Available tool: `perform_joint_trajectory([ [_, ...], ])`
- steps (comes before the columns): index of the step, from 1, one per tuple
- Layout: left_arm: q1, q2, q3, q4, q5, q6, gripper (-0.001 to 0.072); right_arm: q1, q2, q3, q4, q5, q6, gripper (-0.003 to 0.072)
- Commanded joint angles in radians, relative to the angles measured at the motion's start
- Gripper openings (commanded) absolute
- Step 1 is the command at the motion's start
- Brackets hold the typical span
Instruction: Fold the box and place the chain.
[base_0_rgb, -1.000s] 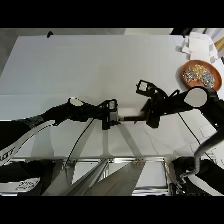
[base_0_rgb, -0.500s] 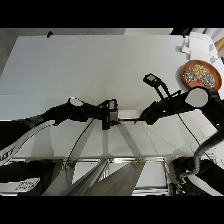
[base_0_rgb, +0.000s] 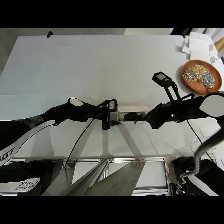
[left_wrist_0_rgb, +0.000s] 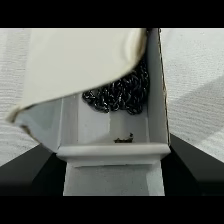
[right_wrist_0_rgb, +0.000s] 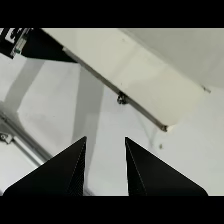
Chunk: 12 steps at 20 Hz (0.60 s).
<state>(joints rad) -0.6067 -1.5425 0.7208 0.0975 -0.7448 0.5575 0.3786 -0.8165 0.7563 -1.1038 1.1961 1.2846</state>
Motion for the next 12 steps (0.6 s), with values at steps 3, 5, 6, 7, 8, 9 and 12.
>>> perform_joint_trajectory([
  [3,0.0,0.0,0.0,0.0,0.0,0.0,0.0031,0.093,0.014,-0.123,-0.021,-0.149,0.109,0.0273],
  [5,0.0,0.0,0.0,0.0,0.0,0.0,0.0031,0.136,0.013,-0.167,-0.068,-0.254,0.187,0.0273],
  [6,0.0,0.0,0.0,0.0,0.0,0.0,0.0031,0.154,0.009,-0.182,-0.082,-0.288,0.214,0.0273],
  [7,0.001,0.0,0.0,0.0,0.0,0.0,0.0031,0.169,0.002,-0.192,-0.093,-0.308,0.236,0.0274],
  [8,0.0,0.0,0.0,0.0,0.0,0.0,0.0031,0.182,-0.009,-0.199,-0.1,-0.321,0.252,0.0274],
  [9,0.001,0.0,0.0,0.0,0.0,0.0,0.0031,0.191,-0.029,-0.202,-0.101,-0.33,0.261,0.0274],
  [12,0.0,0.0,0.0,0.0,0.0,0.0,0.0031,0.229,-0.115,-0.203,-0.111,-0.389,0.298,0.0274],
])
